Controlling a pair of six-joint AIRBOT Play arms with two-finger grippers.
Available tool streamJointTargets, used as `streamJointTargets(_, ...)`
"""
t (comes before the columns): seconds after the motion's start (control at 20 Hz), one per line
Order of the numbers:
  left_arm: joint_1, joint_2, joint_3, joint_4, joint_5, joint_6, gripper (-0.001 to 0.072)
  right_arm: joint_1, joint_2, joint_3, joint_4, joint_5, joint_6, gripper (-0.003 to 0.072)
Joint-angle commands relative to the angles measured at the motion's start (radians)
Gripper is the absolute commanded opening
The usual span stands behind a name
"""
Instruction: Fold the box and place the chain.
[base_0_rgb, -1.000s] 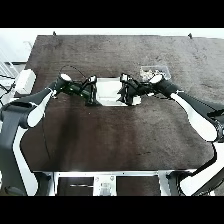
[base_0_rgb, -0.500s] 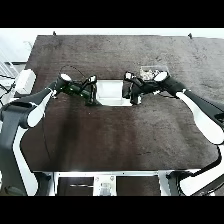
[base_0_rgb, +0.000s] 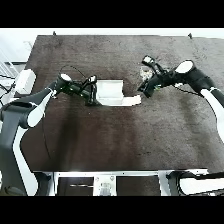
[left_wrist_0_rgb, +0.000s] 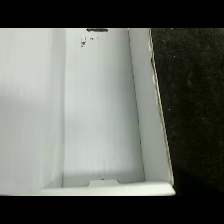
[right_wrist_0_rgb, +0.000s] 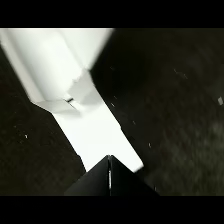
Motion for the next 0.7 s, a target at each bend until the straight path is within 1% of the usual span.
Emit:
streamJointTargets(0.0,0.001,0.001,0.000,0.001,0.000,0.000,0.0471,-0.084,0.003,-0.056,-0.008,-0.037,0.246,0.0012)
streamJointTargets(0.1,0.001,0.001,0.000,0.001,0.000,0.000,0.0471,-0.114,-0.013,-0.098,-0.005,-0.069,0.324,0.0012)
streamJointTargets(0.25,0.001,0.001,0.000,0.001,0.000,0.000,0.0471,-0.120,-0.063,-0.129,0.011,-0.075,0.369,0.0012)
streamJointTargets(0.35,0.001,0.001,0.000,0.001,0.000,0.000,0.0471,-0.115,-0.114,-0.130,0.100,-0.072,0.368,0.0012)
streamJointTargets(0.5,0.001,0.001,0.000,0.001,0.000,0.000,0.0471,-0.097,-0.183,-0.130,0.191,-0.070,0.347,0.0012)
streamJointTargets(0.65,0.001,0.001,0.000,0.001,0.000,0.000,0.0471,-0.063,-0.222,-0.130,0.286,-0.031,0.295,0.0012)
